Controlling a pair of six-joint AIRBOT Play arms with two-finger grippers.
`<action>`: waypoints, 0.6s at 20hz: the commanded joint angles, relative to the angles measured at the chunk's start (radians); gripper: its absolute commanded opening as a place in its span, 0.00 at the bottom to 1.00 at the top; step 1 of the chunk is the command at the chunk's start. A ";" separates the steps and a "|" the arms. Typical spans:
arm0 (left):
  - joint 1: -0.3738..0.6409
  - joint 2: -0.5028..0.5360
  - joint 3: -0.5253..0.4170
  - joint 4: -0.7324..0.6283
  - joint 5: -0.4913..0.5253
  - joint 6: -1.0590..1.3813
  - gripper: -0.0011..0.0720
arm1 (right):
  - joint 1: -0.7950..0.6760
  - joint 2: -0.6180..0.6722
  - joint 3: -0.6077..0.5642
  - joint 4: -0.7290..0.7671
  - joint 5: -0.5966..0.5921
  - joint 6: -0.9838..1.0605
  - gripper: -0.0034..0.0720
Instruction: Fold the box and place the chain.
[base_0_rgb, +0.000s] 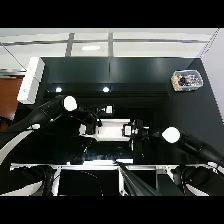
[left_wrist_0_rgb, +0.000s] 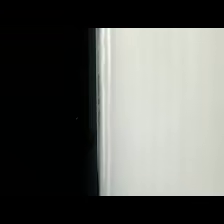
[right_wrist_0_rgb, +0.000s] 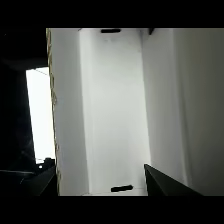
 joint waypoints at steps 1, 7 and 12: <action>0.000 0.000 0.001 0.000 -0.001 0.004 0.05 | -0.055 0.016 0.029 -0.015 0.023 0.061 0.84; 0.000 0.000 0.001 0.000 -0.001 0.004 0.05 | -0.117 0.018 0.032 -0.049 0.045 0.058 0.84; 0.000 0.000 0.001 0.000 -0.001 0.004 0.05 | -0.119 0.018 0.041 -0.058 0.047 0.042 0.84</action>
